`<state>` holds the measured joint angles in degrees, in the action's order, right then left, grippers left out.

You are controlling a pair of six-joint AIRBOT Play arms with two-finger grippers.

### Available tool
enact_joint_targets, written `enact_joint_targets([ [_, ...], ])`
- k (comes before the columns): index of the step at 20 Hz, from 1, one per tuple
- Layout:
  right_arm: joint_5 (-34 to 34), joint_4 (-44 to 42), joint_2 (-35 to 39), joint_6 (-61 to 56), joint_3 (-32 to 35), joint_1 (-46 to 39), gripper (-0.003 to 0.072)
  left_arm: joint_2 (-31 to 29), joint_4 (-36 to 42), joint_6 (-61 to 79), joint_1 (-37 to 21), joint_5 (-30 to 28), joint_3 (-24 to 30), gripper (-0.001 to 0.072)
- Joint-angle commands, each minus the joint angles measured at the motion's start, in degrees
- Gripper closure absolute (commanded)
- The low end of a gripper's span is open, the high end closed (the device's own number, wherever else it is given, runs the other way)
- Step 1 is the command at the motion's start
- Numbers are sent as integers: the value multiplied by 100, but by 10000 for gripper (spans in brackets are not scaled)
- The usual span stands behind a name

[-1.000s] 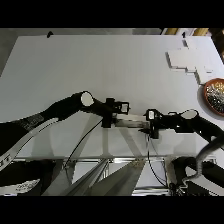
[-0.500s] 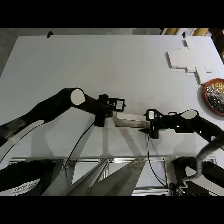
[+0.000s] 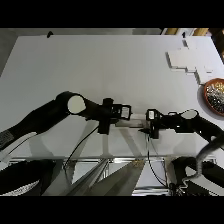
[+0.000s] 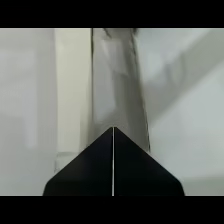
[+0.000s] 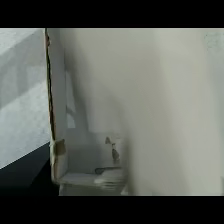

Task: Fold the box and place the chain.

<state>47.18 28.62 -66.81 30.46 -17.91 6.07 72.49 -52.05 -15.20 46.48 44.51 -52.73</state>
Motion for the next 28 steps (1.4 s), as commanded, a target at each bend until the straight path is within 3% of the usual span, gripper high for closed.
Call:
enact_joint_targets([
  [1, -2, 2, 0, 4, 0, 0, 280, 369, 525, -2, 273, -1617, -20, 703],
  [8, -2, 2, 0, 4, 0, 0, 280, 1355, 686, -175, 105, -2385, -522, 703],
  [16, -2, 2, 0, 4, 0, 0, 280, 1716, 872, -179, -87, -2052, -520, 703],
  [21, -2, 2, 0, 4, 0, 0, 280, 815, 216, -407, -306, -1130, -520, 701],
  [25, -2, 2, 2, 4, 0, 0, 280, 42, -1163, -1515, -623, 372, -516, 701],
  [28, 0, 2, 0, 4, 0, 0, 280, -4, -1578, -1587, -750, 1235, -420, 702],
])
